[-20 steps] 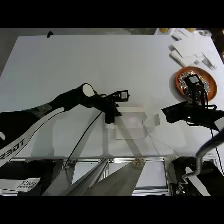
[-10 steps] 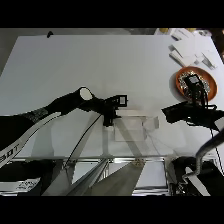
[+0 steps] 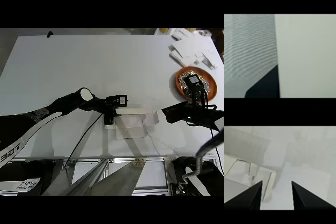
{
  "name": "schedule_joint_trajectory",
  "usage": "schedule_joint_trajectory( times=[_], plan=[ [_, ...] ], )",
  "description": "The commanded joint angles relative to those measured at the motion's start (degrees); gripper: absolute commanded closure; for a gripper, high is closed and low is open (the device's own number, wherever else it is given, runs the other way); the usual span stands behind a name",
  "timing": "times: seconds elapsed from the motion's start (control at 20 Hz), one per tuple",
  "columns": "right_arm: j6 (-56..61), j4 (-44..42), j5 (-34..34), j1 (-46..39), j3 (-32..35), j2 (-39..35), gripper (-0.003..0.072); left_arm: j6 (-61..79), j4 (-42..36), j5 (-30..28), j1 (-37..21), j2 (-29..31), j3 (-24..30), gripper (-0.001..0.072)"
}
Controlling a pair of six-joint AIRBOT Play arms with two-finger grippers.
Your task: Fold the box and place the chain.
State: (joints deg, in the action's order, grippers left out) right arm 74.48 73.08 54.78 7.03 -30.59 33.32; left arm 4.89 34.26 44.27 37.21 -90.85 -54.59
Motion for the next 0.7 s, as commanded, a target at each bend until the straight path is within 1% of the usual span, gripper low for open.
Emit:
schedule_joint_trajectory(
  times=[0.0,0.4,0.55,0.65],
  plan=[
    [0.00,0.02,-0.39,0.04,-0.04,0.02,0.0277,0.04,0.04,0.11,0.02,-0.09,0.04,0.0704],
    [0.00,0.02,-0.37,0.04,-0.04,0.02,0.0277,0.04,0.04,0.33,0.02,-0.04,0.02,0.0704],
    [0.00,0.02,-0.39,0.04,-0.04,0.02,0.0277,0.66,0.37,2.51,-0.04,-0.04,-0.46,0.0706],
    [0.00,0.02,-0.37,0.04,-0.04,0.02,0.0277,1.31,3.19,7.15,-1.27,-0.04,-3.26,0.0707]
  ],
)
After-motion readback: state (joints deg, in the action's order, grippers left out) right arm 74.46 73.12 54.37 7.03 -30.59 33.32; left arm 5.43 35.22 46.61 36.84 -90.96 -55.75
